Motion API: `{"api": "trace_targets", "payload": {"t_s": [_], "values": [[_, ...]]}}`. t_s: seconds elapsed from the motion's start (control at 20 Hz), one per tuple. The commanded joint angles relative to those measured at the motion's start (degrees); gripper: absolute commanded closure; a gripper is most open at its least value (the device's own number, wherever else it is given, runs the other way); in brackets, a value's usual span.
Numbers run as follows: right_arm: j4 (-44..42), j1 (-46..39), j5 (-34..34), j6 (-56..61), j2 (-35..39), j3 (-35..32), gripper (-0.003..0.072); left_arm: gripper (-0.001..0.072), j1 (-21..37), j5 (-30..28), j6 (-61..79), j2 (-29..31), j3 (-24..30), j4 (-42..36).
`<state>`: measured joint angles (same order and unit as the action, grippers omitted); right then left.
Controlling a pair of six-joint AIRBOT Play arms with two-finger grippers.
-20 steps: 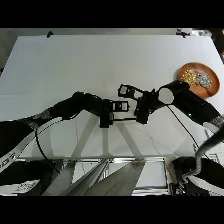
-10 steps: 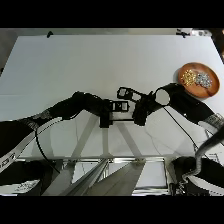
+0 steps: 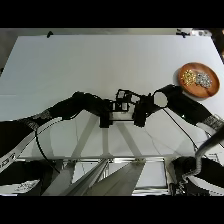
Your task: Fold the box and place the chain.
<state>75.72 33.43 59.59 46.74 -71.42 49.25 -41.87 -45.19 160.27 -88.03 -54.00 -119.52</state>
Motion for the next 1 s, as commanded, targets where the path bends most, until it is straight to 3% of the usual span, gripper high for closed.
{"api": "trace_targets", "payload": {"t_s": [0.0, 0.1, 0.6, 0.65, 0.75, 0.85, 0.95], "values": [[1.2, 0.0, 0.7, -0.1, 0.4, 0.0, 0.0325, 0.0357, 0.0, 0.0, 0.0, 0.0, 0.0, 0.0], [1.2, 0.0, -1.1, 0.0, 1.9, 0.0, 0.0246, 0.0357, 0.0, 0.0, 0.0, 0.0, 0.0, 0.0], [-2.8, -5.0, -3.7, 2.9, 10.3, 0.0, 0.0259, 0.0357, 0.0, 0.0, 0.0, 0.0, 0.0, 0.0], [-4.9, -5.0, -4.0, 3.2, 10.8, 0.0, 0.0351, 0.0357, 0.0, 0.0, 0.0, 0.0, 0.0, 0.0], [-12.9, -5.0, -4.5, 1.9, 10.8, -0.8, 0.0673, 0.0357, 0.0, 0.0, 0.0, 0.0, 0.0, 0.0], [-22.9, -4.3, -7.5, -5.3, 10.8, -4.0, 0.0679, 0.0357, 0.0, 0.0, 0.0, 0.0, 0.0, 0.0], [-26.6, -3.1, -13.2, -5.5, 10.7, -7.9, 0.0679, 0.0357, 0.0, 0.0, 0.0, 0.0, 0.0, 0.0]]}}
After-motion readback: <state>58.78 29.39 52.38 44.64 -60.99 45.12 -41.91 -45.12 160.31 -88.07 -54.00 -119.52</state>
